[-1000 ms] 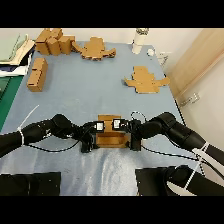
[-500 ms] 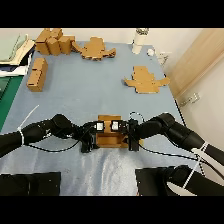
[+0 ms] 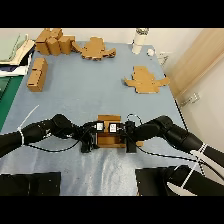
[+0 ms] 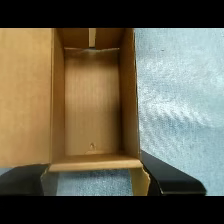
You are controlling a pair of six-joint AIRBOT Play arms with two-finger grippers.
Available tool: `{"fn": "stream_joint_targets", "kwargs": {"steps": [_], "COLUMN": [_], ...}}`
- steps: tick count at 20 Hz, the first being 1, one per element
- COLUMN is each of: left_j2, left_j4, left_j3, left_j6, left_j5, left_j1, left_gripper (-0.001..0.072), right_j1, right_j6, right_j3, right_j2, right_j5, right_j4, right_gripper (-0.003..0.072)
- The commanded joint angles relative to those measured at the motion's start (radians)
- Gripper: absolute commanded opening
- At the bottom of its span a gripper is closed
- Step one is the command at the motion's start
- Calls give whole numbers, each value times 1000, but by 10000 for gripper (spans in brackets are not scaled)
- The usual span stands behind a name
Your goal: Fold the box.
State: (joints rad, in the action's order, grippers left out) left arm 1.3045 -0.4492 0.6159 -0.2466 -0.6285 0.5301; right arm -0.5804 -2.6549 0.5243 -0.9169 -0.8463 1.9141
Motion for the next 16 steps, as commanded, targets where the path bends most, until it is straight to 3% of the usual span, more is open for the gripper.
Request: {"fn": "stream_joint_targets", "kwargs": {"steps": [1,5,6,7,11,16], "left_j2": [1,1,1,1,1,1], "left_j4": [0,0,0,0,0,0], "left_j3": [0,0,0,0,0,0], "left_j6": [0,0,0,0,0,0], "left_j5": [0,0,0,0,0,0], "left_j1": [0,0,0,0,0,0], "left_gripper": [526,527,527,527,527,527], "right_j1": [-21,-43,-44,-45,-45,-44], "right_j6": [-13,-26,-26,-25,-25,-23], "right_j3": [-1,-1,-1,-1,-1,0], "right_j2": [-6,-22,-27,-32,-50,-54], "right_j5": [52,52,52,52,52,43], "right_j4": [19,36,36,37,37,18], "right_gripper": [137,140,225,365,592,572]}}
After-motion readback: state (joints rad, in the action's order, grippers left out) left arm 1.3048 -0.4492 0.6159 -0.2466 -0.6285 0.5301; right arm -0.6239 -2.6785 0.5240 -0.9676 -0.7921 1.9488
